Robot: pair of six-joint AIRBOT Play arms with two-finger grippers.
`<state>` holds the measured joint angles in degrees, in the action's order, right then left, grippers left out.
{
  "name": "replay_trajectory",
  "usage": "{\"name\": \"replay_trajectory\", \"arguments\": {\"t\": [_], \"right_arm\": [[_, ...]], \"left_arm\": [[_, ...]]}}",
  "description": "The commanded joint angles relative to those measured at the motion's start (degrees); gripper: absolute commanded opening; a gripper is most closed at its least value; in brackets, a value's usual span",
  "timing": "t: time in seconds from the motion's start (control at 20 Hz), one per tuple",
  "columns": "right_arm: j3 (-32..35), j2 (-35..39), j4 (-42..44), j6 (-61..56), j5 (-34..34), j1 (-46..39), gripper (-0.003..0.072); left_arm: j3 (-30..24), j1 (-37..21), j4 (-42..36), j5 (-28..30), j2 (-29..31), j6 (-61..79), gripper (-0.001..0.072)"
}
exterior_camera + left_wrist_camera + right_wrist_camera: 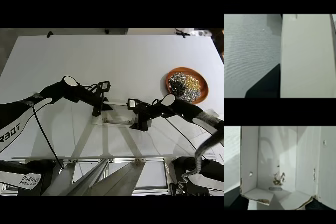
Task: Fold the box and place the chain.
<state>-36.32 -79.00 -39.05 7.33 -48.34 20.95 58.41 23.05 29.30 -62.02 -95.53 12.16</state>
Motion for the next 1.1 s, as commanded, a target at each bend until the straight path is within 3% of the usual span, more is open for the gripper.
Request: {"name": "replay_trajectory", "arguments": {"t": [0.0,0.15,0.2,0.3,0.4,1.05], "right_arm": [[0.0,-0.2,0.2,0.7,2.9,1.4,0.0632],[0.0,-0.2,0.0,0.7,3.4,1.6,0.0570],[0.0,-0.2,-0.1,0.7,3.4,1.6,0.0515],[0.0,-0.2,-0.8,0.7,3.4,1.6,0.0496],[0.0,-0.2,-2.3,0.6,3.7,1.6,0.0411],[0.0,-0.2,-3.2,0.6,10.2,1.7,0.0396]], "left_arm": [[0.1,0.0,-0.1,0.0,0.0,0.0,0.0012],[0.1,0.0,-0.1,0.0,0.0,0.0,0.0012],[0.1,0.0,-0.1,0.0,0.0,0.0,0.0012],[0.1,0.0,-0.1,0.0,0.0,0.0,0.0012],[0.1,0.0,-0.1,0.0,0.0,0.0,0.0012],[0.1,0.0,-0.1,0.0,0.0,0.0,0.0012]]}}
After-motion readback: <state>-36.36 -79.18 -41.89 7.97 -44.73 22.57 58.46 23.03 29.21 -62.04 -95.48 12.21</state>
